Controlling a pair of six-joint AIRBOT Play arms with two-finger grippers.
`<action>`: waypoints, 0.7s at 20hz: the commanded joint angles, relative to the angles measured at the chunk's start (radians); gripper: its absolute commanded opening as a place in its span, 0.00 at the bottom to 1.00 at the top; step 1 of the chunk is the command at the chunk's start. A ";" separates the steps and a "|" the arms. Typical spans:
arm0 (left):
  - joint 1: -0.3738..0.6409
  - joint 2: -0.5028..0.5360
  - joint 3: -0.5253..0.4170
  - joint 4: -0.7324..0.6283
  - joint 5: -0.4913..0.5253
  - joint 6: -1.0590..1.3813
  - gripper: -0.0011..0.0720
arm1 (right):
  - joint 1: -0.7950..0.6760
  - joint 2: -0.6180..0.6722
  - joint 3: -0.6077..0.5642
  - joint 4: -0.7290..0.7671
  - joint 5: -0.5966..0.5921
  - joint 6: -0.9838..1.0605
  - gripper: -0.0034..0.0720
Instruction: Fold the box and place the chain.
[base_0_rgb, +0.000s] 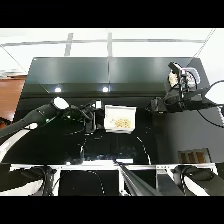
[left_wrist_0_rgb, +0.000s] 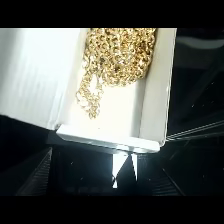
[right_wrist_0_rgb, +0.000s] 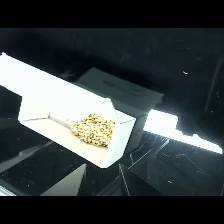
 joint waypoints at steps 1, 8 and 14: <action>-0.004 -0.008 0.005 -0.021 -0.003 0.005 0.99 | 0.001 0.001 0.000 -0.003 -0.008 0.002 0.39; -0.028 -0.015 0.005 0.029 -0.016 0.006 0.99 | 0.001 0.001 0.000 -0.003 -0.028 0.002 0.39; -0.044 -0.032 0.005 0.023 0.030 0.008 0.99 | 0.001 0.001 0.000 -0.003 -0.031 0.002 0.39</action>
